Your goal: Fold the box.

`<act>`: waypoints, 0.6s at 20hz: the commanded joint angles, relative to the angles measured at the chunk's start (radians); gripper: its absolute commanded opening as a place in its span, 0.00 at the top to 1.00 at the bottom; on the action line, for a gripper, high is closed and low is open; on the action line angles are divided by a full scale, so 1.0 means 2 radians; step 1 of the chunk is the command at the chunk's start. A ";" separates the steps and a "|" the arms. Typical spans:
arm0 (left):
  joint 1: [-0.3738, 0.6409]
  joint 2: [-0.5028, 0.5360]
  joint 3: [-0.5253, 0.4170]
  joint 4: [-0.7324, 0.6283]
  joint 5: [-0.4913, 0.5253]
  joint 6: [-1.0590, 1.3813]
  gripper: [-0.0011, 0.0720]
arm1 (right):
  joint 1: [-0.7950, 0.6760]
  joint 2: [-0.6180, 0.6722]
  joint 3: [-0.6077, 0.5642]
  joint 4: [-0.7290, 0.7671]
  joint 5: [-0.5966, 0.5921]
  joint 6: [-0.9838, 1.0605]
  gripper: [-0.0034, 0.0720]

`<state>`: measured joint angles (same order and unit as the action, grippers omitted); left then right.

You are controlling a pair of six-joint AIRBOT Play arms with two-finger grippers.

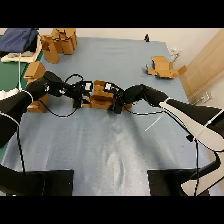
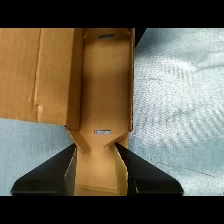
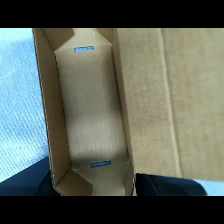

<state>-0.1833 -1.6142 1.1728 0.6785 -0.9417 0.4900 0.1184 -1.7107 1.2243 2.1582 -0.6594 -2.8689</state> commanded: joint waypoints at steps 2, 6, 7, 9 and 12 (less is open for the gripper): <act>-0.002 -0.002 0.000 -0.001 0.006 -0.006 0.82 | 0.000 0.000 0.000 0.000 0.000 0.000 0.29; -0.002 -0.002 0.000 -0.003 -0.022 -0.006 0.83 | 0.000 0.000 0.000 0.000 0.000 0.000 0.29; -0.002 -0.002 0.000 -0.003 -0.027 -0.006 0.83 | 0.000 0.000 0.000 0.000 0.000 0.000 0.29; -0.002 -0.002 0.000 -0.003 -0.013 -0.006 0.83 | 0.000 0.000 0.000 0.000 0.000 0.000 0.29; -0.002 -0.002 0.000 -0.009 0.045 -0.028 0.83 | 0.000 0.000 0.000 0.000 0.000 0.000 0.29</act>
